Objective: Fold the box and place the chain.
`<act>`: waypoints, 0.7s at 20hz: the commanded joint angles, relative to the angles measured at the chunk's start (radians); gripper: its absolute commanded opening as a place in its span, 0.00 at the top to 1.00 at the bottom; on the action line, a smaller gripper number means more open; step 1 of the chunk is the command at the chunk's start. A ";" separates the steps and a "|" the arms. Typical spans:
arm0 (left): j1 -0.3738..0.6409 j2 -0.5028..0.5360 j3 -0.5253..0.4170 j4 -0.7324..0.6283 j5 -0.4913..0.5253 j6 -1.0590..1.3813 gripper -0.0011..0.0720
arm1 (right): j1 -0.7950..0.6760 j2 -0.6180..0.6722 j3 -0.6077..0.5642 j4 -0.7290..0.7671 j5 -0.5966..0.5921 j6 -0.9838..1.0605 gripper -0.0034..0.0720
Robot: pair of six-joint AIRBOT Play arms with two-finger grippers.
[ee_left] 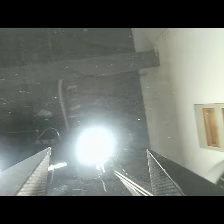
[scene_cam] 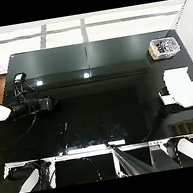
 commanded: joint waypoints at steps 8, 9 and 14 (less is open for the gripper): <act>0.000 -0.002 0.000 -0.062 -0.069 -0.001 0.02 | -0.269 -0.498 0.486 0.135 0.625 -0.587 0.00; 0.000 -0.002 0.000 -0.062 -0.083 -0.001 0.02 | -0.268 -0.514 0.486 0.135 0.621 -0.624 0.00; 0.000 -0.002 0.000 -0.095 -0.105 -0.002 0.02 | -0.262 -0.565 0.486 0.182 0.604 -0.745 0.60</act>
